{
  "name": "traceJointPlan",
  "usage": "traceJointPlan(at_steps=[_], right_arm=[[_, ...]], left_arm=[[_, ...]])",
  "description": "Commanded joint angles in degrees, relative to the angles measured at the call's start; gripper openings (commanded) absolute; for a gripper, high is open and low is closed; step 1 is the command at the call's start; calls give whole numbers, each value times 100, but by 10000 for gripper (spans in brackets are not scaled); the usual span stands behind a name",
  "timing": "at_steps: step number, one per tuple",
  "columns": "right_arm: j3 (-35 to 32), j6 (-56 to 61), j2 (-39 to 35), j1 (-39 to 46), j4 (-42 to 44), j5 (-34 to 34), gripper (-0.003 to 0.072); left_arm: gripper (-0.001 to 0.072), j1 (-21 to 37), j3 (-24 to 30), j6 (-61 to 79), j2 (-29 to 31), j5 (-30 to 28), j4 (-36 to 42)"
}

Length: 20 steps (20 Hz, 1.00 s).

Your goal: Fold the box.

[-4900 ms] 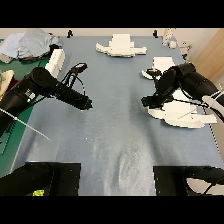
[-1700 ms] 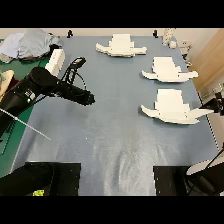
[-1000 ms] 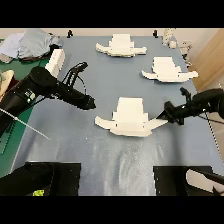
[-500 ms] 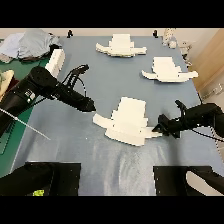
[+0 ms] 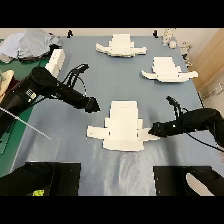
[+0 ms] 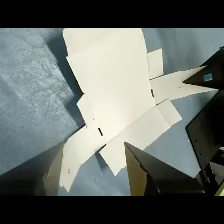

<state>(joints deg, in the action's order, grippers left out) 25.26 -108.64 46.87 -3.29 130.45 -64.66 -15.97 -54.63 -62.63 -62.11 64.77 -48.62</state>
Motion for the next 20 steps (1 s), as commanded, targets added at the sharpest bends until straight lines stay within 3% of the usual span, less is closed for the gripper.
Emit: traceJointPlan(at_steps=[1,4,10,14,16,17,18,20], right_arm=[[-232,-179,-697,-258,-186,186,0],[-319,-179,-787,-258,-164,151,0],[-319,-179,-789,-258,-138,136,0],[-319,-179,-789,-258,-140,103,0],[-319,-179,-789,-258,-142,94,0],[-319,-179,-789,-258,-142,94,0],[-319,-179,-789,-258,-142,94,0],[-319,-179,-789,-258,-142,94,0]], left_arm=[[567,-2,2,-24,-313,107,7],[568,0,0,271,-1040,48,293],[567,-13,-267,1410,-2487,-13,1681],[567,-13,-496,2017,-3069,295,2505],[566,-13,-682,2135,-3237,466,2546],[532,-13,-802,2162,-3329,616,2546],[408,-13,-905,2269,-3412,802,2546],[390,-26,-1043,2356,-3510,1108,2544]])
